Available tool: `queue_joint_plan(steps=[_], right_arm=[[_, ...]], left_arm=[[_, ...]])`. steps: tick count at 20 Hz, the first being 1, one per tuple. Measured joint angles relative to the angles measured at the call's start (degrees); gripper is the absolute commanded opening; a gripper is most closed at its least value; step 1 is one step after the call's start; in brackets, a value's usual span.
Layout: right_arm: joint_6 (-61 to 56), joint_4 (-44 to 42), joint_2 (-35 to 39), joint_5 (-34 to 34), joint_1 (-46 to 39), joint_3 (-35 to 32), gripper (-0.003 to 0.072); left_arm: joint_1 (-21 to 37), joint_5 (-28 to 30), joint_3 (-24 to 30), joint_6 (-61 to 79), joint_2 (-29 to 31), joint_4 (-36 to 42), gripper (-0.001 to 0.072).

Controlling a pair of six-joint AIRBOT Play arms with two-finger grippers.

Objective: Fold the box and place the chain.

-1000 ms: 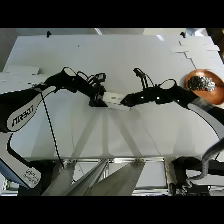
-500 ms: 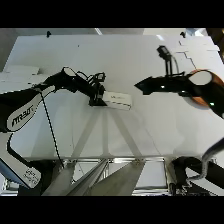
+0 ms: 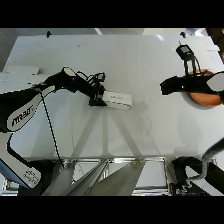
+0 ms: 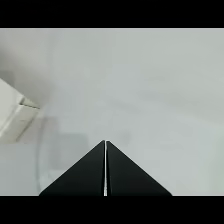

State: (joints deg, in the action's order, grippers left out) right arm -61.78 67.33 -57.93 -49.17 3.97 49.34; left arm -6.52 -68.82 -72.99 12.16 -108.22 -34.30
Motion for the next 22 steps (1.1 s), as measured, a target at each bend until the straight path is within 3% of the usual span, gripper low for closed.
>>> queue_joint_plan(steps=[4,5,6,13,18,22], right_arm=[[-1.49,2.54,0.22,0.46,-0.17,0.0,0.0012],[-1.68,2.82,0.24,0.48,-0.2,0.0,0.0012],[-1.86,3.04,0.26,0.52,-0.2,0.0,0.0012],[-2.29,3.69,0.26,0.66,-0.2,0.0,0.0012],[-2.29,3.78,0.26,0.66,-0.2,0.0,0.0012],[-2.29,3.8,0.26,0.66,-0.2,0.0,0.0012]], left_arm=[[0.0,-0.02,0.0,-0.02,0.0,0.0,0.0309],[0.0,-0.02,0.0,-0.02,0.0,0.0,0.0185],[0.0,-0.04,0.0,-0.02,0.0,0.0,0.0003],[0.0,-0.79,0.04,-2.16,1.62,0.37,0.0002],[0.0,-0.63,0.04,-7.96,7.67,3.58,0.0001],[0.0,5.05,0.04,-13.46,14.23,4.79,0.0001]])
